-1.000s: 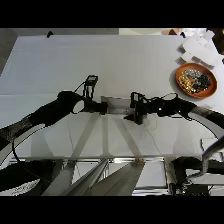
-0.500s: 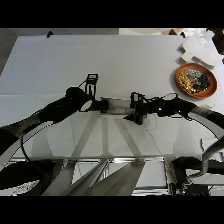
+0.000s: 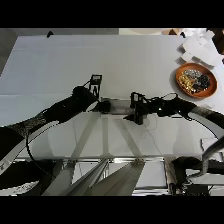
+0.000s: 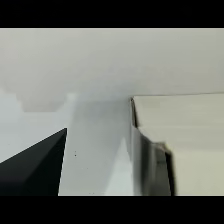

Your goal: Fold the box and place the chain.

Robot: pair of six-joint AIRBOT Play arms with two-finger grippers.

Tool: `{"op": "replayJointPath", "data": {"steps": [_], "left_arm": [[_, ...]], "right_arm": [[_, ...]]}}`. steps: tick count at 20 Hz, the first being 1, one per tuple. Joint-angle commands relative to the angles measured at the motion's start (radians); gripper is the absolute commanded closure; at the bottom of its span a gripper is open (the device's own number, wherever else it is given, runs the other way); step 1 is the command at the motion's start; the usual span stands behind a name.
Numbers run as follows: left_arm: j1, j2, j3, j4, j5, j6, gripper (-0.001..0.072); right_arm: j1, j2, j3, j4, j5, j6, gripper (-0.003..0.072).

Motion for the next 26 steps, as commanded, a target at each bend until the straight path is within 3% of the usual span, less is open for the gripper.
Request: {"op": "replayJointPath", "data": {"steps": [1,7,8,10,16,19,22,23,24,26], "left_arm": [[-0.018,-0.014,0.029,0.004,-0.005,0.011,0.0080],[-0.017,-0.079,0.083,0.004,-0.049,0.010,0.0080],[-0.017,-0.082,0.083,0.004,-0.048,0.010,0.0106],[-0.016,-0.087,0.083,0.008,-0.048,0.009,0.0233],[-0.016,-0.114,0.083,0.008,-0.030,0.009,0.0235],[-0.016,-0.114,0.083,0.007,-0.010,0.009,0.0417],[-0.016,-0.114,0.083,0.006,0.003,0.009,0.0458],[-0.016,-0.114,0.083,0.002,0.005,0.009,0.0530],[-0.016,-0.114,0.083,-0.003,0.005,0.009,0.0683],[-0.016,-0.114,0.083,-0.013,0.004,0.009,0.0701]], "right_arm": [[0.000,0.000,0.001,0.001,0.000,0.000,0.0252],[0.000,0.000,0.001,0.001,0.000,0.000,0.0252],[0.000,0.000,0.001,0.001,0.000,0.000,0.0252],[0.000,0.000,0.001,0.001,0.000,0.000,0.0252],[0.000,0.000,0.001,0.001,0.000,0.000,0.0252],[0.000,0.000,0.001,0.001,0.000,0.000,0.0252],[0.000,0.000,0.001,0.001,0.000,0.000,0.0252],[0.000,0.000,0.001,0.001,0.000,0.000,0.0252],[0.000,0.000,0.001,0.001,0.000,0.000,0.0252],[0.000,0.000,0.001,0.001,0.000,0.000,0.0252]]}}
